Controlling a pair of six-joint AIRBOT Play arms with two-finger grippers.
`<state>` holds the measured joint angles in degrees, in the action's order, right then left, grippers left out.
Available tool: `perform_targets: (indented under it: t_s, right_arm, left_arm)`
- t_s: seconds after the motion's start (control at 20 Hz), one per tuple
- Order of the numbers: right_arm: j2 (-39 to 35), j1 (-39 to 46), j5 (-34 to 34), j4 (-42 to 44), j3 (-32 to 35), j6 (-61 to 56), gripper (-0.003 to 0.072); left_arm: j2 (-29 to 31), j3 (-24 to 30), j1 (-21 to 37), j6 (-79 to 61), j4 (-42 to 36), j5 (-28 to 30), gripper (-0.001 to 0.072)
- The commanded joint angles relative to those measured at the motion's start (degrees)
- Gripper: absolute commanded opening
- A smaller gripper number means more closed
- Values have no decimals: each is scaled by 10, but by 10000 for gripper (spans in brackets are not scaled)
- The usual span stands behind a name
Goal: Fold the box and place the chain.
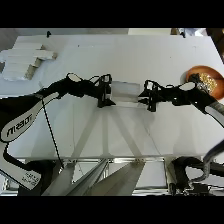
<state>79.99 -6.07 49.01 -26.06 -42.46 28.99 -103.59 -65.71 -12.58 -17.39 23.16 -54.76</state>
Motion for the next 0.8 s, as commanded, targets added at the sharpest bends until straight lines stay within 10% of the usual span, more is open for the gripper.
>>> perform_targets:
  t_s: [0.0, 0.65, 0.75]
  right_arm:
    - [0, -1, 0, 46, 0, 0, 157]
    - [0, 0, -3, 50, 0, 0, 19]
    - [0, 0, -3, 18, 0, -7, 200]
  left_arm:
    - [0, 0, 0, -2, 0, 1, 277]
    - [0, 0, 0, -2, 0, 1, 277]
    - [0, 0, 0, -2, 0, 1, 277]
